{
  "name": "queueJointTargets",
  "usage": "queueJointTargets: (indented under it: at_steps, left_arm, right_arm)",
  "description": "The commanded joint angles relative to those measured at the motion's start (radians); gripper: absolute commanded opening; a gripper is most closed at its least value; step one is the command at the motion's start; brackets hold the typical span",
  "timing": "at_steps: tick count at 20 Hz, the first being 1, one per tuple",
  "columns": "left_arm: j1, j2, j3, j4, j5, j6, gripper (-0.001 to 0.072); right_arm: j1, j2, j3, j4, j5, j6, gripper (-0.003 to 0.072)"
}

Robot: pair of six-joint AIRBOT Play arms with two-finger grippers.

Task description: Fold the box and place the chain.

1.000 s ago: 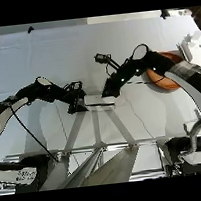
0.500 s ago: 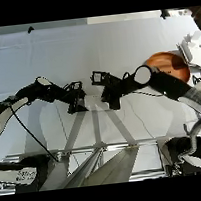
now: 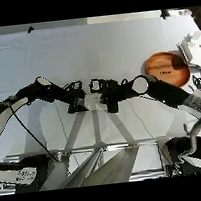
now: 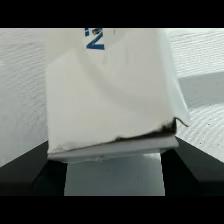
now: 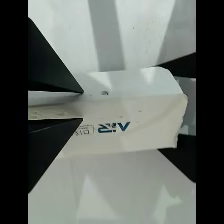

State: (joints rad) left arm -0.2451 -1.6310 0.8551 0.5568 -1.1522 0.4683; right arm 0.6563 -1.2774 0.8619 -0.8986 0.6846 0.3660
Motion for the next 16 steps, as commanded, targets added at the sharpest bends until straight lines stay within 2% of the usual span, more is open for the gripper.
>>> queueJointTargets:
  at_steps: [1, 7, 12, 16]
  left_arm:
    - [0.000, 0.000, 0.000, 0.001, -0.003, 0.003, 0.0154]
    - [0.000, 0.000, 0.000, 0.001, -0.004, 0.003, 0.0154]
    - [0.000, 0.000, 0.000, 0.001, -0.003, 0.003, 0.0154]
    - [0.000, 0.000, 0.000, 0.001, -0.003, 0.003, 0.0154]
  right_arm:
    - [0.003, 0.016, -0.003, -0.032, -0.038, 0.003, 0.0159]
    - [0.003, 0.036, -0.008, -0.064, -0.040, 0.013, 0.0158]
    - [0.003, 0.031, -0.059, -0.066, -0.103, 0.027, 0.0157]
    - [0.003, 0.031, -0.077, -0.063, -0.096, 0.057, 0.0159]
